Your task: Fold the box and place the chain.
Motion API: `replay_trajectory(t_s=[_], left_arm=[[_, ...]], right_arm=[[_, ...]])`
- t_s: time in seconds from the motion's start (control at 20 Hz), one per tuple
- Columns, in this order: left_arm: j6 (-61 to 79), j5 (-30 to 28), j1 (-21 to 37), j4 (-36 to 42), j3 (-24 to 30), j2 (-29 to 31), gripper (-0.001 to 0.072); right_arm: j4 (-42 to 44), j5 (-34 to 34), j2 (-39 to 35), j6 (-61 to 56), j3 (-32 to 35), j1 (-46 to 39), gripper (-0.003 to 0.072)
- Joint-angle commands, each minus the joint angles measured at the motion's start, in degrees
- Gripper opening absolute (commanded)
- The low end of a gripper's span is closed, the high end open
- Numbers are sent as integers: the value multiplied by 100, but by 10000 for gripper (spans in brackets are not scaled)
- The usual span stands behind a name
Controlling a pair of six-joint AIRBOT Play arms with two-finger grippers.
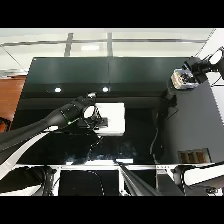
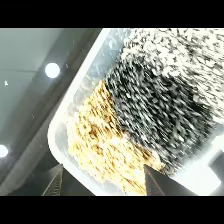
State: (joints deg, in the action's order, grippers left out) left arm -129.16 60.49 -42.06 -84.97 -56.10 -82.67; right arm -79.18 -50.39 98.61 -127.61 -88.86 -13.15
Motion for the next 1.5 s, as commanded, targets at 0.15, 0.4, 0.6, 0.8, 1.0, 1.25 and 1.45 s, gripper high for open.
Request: replay_trajectory(t_s=[0.15, 0.4, 0.6, 0.8, 1.0, 1.25, 1.45], left_arm=[[0, 11, 4, -2, -4, -2, 30], [0, 11, 4, -2, -4, -2, 30], [0, 11, 4, 0, -4, -2, 30], [0, 11, 4, 0, -4, -2, 30], [0, 17, 4, 2, -4, -2, 30], [0, 15, 4, 0, -4, -2, 30], [0, 13, 4, 0, -4, -2, 30]], right_arm=[[610, -297, 713, -166, -529, -120, 551], [619, -339, 942, -162, -529, -109, 551], [710, -282, 977, 387, -562, -107, 156], [828, -614, 820, 1456, -944, -114, 11], [872, -758, -87, 2684, -979, -118, 10], [920, -1180, -1801, 3807, -979, 22, 9], [1193, -1370, -3075, 4247, -979, 103, 5]])
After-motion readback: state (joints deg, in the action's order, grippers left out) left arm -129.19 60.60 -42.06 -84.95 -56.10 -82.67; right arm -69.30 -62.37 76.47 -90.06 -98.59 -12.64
